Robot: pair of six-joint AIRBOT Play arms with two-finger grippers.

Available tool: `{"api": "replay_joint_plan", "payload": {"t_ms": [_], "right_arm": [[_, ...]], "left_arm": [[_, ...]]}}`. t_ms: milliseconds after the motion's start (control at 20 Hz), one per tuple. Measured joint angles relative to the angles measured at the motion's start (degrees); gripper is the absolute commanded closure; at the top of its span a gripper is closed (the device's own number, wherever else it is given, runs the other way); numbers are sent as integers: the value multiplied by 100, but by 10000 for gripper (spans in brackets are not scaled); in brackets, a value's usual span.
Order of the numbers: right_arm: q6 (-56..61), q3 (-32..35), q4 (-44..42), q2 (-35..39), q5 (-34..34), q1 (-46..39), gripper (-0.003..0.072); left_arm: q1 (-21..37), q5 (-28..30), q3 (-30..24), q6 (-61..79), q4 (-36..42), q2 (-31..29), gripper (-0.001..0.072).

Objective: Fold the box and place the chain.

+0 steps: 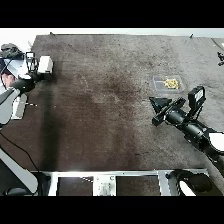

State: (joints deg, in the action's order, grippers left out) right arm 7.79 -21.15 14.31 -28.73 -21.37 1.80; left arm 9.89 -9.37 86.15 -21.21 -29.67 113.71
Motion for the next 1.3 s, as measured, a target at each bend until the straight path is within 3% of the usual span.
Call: {"api": "replay_joint_plan", "payload": {"t_ms": [200, 400, 450, 500, 550, 750, 900, 1100, 1300], "right_arm": [[-2, 0, 0, 2, 0, 0, 699], [-2, 0, 0, 2, 2, 0, 699], [-2, 0, 2, 2, 4, 0, 699], [-2, 0, 2, 2, 4, 0, 699], [-2, 0, 2, 2, 11, 0, 699], [-4, 0, 2, 2, 22, 0, 699], [-4, 0, 2, 2, 22, 0, 699], [-4, 0, 2, 2, 24, 0, 698], [-4, 0, 4, 2, 24, 0, 699]], "left_arm": [[7, -9, 17, 17, -2, -354, -7], [11, -293, 20, 20, -11, -1073, 3], [11, -463, 20, 17, -11, -1305, 183], [11, -649, 20, 9, -13, -1528, 523], [11, -861, 20, -52, -13, -1759, 697], [-11, -1705, -26, -181, 409, -2734, 704], [-243, -1641, -503, 111, 741, -3676, 704], [-881, -326, -1991, 656, 918, -5217, 704], [-1554, 986, -3888, 1032, 975, -6800, 703]]}}
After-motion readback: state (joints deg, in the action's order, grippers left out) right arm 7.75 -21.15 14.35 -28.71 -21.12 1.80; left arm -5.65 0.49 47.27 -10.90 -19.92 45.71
